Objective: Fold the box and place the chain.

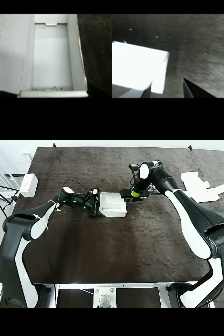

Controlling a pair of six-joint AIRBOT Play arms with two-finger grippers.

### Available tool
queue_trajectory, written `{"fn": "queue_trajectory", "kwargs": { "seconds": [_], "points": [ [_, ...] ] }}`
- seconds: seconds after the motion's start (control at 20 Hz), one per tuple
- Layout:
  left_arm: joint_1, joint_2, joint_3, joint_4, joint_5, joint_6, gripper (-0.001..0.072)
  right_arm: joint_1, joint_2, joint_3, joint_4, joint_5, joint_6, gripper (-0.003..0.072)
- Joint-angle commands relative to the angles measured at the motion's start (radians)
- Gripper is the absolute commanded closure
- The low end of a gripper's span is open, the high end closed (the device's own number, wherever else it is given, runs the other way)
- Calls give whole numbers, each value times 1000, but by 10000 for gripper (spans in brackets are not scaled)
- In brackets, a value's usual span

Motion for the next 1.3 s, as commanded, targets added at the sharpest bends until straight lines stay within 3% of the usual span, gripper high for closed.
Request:
{"fn": "queue_trajectory", "kwargs": {
  "seconds": [0.0, 0.4, 0.5, 0.85, 1.0, 1.25],
  "points": [
    [0, 0, 0, 0, 0, 0, 235, 26, -52, -5, 71, -50, 6, 214],
    [0, 0, 0, 0, 0, 0, 235, 38, -128, 2, -52, -22, 81, 218],
    [0, 0, 0, 0, 0, 0, 236, 40, -129, 2, -52, -20, 97, 281],
    [0, 0, 0, 0, 0, 0, 235, 61, -131, 4, -88, -20, 225, 303],
    [0, 0, 0, 0, 0, 0, 235, 74, -132, 4, -86, -19, 253, 406],
    [0, 0, 0, 0, 0, 0, 236, 85, -142, 4, -105, 15, 276, 417]
  ]
}}
